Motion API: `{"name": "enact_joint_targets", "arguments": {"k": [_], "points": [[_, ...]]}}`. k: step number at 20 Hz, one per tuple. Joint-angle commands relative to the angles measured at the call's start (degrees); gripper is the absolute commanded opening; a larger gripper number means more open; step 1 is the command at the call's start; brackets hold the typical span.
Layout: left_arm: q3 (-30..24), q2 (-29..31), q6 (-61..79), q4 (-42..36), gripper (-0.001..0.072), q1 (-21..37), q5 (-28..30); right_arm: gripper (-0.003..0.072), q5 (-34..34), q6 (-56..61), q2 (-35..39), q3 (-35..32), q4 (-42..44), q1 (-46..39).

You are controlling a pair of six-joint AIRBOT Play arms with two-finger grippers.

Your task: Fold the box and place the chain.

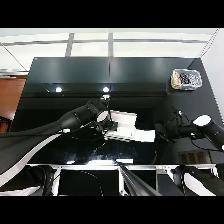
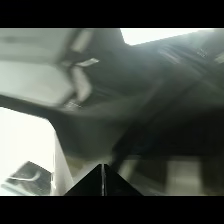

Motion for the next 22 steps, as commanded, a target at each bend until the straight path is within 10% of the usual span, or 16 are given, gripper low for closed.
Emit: {"name": "enact_joint_targets", "arguments": {"k": [1,10,12,22], "points": [[0.0,0.0,0.1,0.0,0.0029,0.0,0.0,0.0016,-3.5,-9.3,-1.9,-0.2,11.4,3.2],[0.0,0.0,0.1,0.0,0.0029,0.0,0.2,0.0047,3.7,-20.3,-1.9,0.8,18.0,3.2],[0.0,0.0,0.1,0.0,0.003,0.0,0.1,0.0588,3.7,-20.3,-1.9,1.3,18.0,3.2],[0.0,0.0,0.1,0.0,0.003,0.0,0.1,0.0604,-5.7,-11.0,-1.9,7.8,16.4,17.8]]}}
